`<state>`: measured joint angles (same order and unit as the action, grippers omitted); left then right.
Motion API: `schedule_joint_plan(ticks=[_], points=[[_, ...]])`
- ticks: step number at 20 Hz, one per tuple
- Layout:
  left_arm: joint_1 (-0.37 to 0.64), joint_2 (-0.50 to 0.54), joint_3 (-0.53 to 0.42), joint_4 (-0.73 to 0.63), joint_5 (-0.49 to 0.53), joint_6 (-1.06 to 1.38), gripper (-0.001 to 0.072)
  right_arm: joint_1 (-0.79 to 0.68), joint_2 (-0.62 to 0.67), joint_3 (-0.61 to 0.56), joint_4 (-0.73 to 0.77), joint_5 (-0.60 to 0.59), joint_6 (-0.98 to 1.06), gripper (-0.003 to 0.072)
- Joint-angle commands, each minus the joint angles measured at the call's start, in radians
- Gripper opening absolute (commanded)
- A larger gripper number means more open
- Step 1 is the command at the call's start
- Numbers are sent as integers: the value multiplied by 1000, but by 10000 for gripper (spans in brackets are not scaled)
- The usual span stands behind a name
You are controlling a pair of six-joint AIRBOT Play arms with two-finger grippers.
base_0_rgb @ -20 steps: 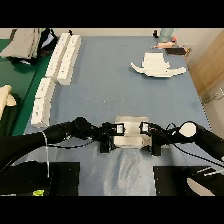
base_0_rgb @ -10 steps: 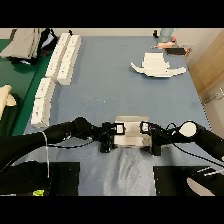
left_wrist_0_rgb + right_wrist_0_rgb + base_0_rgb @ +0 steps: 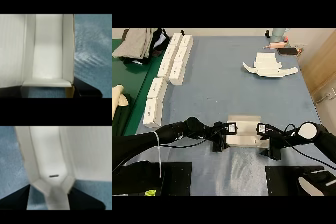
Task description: Fold the box.
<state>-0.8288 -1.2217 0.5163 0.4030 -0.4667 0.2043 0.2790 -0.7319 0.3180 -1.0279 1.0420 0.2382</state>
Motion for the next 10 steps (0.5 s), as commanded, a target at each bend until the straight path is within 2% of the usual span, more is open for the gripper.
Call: schedule_joint_plan(ticks=[1, 6, 10], points=[[-1, 0, 1, 5, -15, 8, 461, -41, 80, 7, -27, 5, 55, 716], [-1, 0, 1, 5, -15, 8, 461, -54, 155, 34, 43, 6, 274, 715], [-1, 0, 1, 5, -15, 8, 461, -54, 231, 34, 212, -3, 413, 712]])
